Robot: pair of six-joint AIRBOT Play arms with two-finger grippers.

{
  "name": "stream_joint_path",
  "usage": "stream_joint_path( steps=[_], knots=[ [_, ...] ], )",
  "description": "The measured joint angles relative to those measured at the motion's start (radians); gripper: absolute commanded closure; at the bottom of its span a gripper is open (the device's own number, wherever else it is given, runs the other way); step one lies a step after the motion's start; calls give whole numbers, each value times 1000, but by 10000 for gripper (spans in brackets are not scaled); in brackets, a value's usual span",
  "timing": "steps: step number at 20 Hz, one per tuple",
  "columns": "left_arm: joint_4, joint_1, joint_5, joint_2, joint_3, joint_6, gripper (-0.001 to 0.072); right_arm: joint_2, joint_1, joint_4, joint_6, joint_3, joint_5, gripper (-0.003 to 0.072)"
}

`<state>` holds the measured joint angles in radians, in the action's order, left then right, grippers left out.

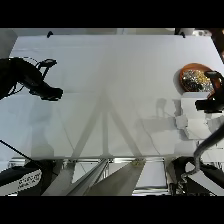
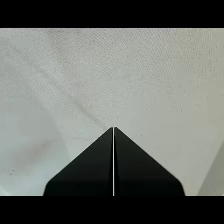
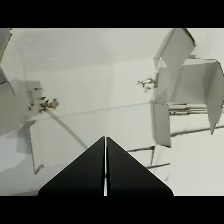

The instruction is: Fold the box and place the chain.

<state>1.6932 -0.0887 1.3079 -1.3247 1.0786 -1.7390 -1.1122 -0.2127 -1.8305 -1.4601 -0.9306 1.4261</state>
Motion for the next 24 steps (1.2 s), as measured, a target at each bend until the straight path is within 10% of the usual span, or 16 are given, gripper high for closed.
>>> stream_joint_path(
  steps=[1, 3, 9, 11, 20, 24],
  knots=[
    [0, 0, 0, 0, 0, 0, 697, 0, -10, -14, 11, 0, -2, 608],
    [0, 0, 0, 0, 0, 0, 697, 0, -23, -67, 23, -1, -13, 252],
    [0, 0, 0, 0, 0, 0, 697, -11, -66, -296, -9, -1, -45, 208],
    [0, 0, 0, 0, 0, 0, 697, -38, -114, -327, -17, -2, -48, 32],
    [0, 0, 0, 0, 0, 0, 697, -219, -220, -315, 67, -2, -81, 24],
    [0, 0, 0, 0, 0, 0, 697, -291, -224, -341, 72, -2, -140, 196]
  ],
)
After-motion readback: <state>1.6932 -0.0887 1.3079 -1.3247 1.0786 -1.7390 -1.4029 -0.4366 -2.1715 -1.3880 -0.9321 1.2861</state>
